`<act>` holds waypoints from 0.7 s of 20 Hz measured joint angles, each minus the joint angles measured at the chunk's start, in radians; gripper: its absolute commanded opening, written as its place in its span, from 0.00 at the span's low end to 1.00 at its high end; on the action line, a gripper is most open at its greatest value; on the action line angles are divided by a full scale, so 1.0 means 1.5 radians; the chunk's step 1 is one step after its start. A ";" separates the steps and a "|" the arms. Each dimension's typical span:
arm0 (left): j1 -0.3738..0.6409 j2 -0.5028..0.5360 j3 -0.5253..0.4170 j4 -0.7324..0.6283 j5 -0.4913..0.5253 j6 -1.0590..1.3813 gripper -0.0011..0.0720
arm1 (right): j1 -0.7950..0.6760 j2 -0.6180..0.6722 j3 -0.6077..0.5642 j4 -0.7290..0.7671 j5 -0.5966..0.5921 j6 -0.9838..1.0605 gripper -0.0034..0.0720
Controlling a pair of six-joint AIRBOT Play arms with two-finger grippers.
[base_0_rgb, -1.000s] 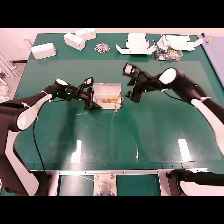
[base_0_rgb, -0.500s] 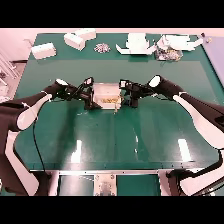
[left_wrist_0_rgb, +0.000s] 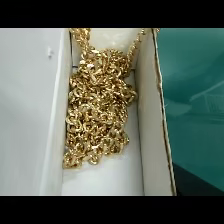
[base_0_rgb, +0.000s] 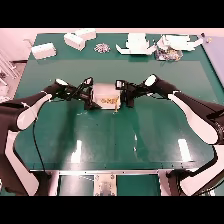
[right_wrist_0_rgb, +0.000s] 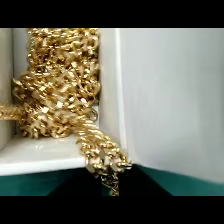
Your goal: Fold the box and place the chain.
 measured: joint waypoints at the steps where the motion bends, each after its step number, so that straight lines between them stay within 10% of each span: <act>1: -0.001 0.000 0.000 -0.001 0.000 0.000 0.88 | -0.002 -0.001 0.003 -0.002 0.002 0.005 0.05; 14: -0.001 0.000 0.000 -0.001 0.000 0.000 0.88 | -0.002 0.172 0.028 -0.010 0.089 0.195 0.05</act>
